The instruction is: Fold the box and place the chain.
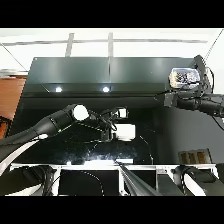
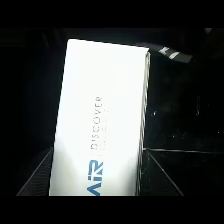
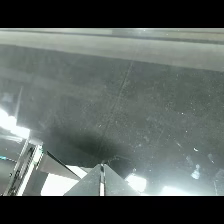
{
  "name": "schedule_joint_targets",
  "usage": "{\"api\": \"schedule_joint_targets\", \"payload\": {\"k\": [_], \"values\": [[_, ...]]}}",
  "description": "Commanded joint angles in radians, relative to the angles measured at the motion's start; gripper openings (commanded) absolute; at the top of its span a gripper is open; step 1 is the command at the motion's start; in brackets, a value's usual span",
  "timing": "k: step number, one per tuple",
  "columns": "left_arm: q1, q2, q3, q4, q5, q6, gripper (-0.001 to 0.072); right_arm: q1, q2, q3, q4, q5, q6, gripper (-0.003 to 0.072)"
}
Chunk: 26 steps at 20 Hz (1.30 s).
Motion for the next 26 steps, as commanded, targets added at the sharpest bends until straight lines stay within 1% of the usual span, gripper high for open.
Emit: {"api": "schedule_joint_targets", "payload": {"k": [1,4,10,13,14,15,16,17,19,22,24,26], "values": [[0.000,-0.001,0.000,0.000,0.000,-0.004,0.0705,0.000,0.001,0.000,0.000,0.003,0.004,0.0038],[-0.003,-0.021,0.000,0.022,0.010,-0.003,0.0706,0.000,0.001,0.000,0.000,0.003,0.005,0.0038],[-0.051,-0.104,0.000,0.036,0.097,-0.027,0.0706,0.000,0.001,0.000,0.000,0.006,0.019,0.0039],[-0.050,-0.106,0.000,0.047,0.098,-0.027,0.0694,0.000,0.001,0.000,0.000,0.011,0.027,0.0038],[-0.048,-0.103,0.000,0.049,0.084,-0.031,0.0634,0.000,0.001,0.000,0.000,0.011,0.027,0.0038],[-0.044,-0.098,0.000,0.065,0.064,-0.035,0.0469,0.000,0.001,0.000,-0.001,0.011,0.027,0.0038],[-0.029,-0.087,0.000,0.093,0.042,-0.041,0.0372,0.000,0.001,0.000,0.000,0.011,0.027,0.0038],[0.000,-0.074,0.000,0.117,0.021,-0.079,0.0361,0.000,0.001,0.000,0.000,0.011,0.027,0.0038],[0.104,-0.048,0.000,0.157,-0.032,-0.149,0.0361,0.000,0.001,0.000,-0.001,0.011,0.029,0.0038],[0.330,-0.008,0.000,0.204,-0.098,-0.218,0.0361,0.000,0.001,0.000,-0.001,0.011,0.029,0.0038],[0.496,0.019,0.001,0.207,-0.109,-0.238,0.0363,0.000,0.001,0.000,-0.001,0.011,0.030,0.0038],[0.654,0.025,0.019,0.211,-0.114,-0.274,0.0365,0.000,0.001,0.000,-0.001,0.010,0.034,0.0038]]}}
